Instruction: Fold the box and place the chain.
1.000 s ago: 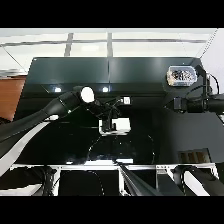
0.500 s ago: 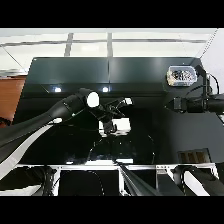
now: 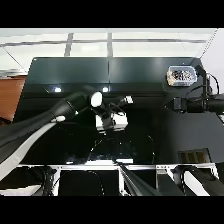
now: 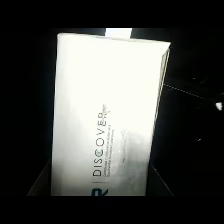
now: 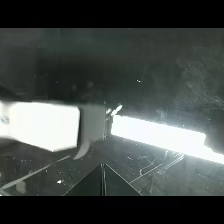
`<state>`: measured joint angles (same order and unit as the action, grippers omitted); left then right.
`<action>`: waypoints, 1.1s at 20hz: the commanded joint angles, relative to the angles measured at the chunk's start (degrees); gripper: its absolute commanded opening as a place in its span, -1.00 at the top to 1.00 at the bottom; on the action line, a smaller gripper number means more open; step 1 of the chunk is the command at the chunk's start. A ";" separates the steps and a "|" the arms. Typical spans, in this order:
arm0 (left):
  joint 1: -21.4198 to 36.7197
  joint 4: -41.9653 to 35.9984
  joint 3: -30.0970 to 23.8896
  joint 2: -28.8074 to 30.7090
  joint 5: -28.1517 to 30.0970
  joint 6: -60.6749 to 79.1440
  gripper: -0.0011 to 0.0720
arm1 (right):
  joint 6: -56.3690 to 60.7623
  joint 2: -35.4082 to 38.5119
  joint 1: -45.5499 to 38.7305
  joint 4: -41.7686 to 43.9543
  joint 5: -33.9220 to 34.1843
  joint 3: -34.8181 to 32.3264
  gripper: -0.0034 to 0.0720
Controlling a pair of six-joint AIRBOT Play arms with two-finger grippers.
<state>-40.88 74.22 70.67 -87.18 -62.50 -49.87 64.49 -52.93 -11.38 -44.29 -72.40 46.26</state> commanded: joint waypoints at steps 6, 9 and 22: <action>29.33 10.80 14.53 0.46 0.57 -10.51 0.38 | 0.24 0.02 -0.02 0.09 0.66 -0.02 0.87; 41.99 7.67 16.00 -0.87 13.00 -15.69 0.38 | 0.26 0.02 -0.02 0.09 0.85 -0.02 0.87; 58.23 4.98 46.18 -31.15 -3.52 -16.15 0.34 | 1.57 0.02 0.11 0.28 0.85 -0.02 0.87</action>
<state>15.97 77.65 113.27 -113.56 -62.43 -65.95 65.78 -52.93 -11.31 -44.05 -71.66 46.26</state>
